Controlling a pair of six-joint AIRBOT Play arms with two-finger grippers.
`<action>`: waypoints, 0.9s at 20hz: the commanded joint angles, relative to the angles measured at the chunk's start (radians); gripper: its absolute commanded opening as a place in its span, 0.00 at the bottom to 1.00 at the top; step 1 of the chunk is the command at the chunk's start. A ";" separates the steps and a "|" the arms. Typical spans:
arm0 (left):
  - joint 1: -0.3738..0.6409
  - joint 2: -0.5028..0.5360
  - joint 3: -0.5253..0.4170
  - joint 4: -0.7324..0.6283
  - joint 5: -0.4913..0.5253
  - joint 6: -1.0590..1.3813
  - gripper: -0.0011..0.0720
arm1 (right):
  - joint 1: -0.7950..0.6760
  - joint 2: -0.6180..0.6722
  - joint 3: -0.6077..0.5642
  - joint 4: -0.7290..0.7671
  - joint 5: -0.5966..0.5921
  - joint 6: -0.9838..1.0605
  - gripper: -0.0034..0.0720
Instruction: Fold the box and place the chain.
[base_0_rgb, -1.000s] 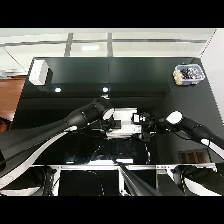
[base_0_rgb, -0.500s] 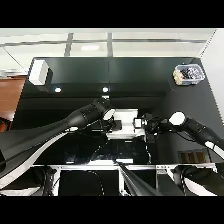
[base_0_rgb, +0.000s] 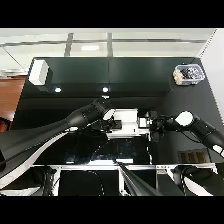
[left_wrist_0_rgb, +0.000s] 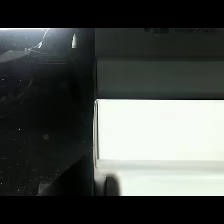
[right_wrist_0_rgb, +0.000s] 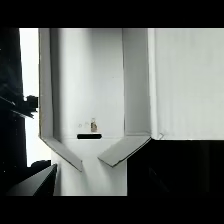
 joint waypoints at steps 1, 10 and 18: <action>0.001 0.000 0.000 -0.001 0.000 0.000 0.05 | -0.002 0.011 0.001 -0.003 0.000 -0.002 0.91; 0.001 0.000 0.000 0.000 0.000 0.000 0.05 | 0.004 0.010 0.001 0.038 0.048 -0.014 0.38; 0.001 0.000 0.000 -0.001 0.000 0.000 0.05 | 0.004 0.010 0.000 0.174 0.046 -0.014 0.38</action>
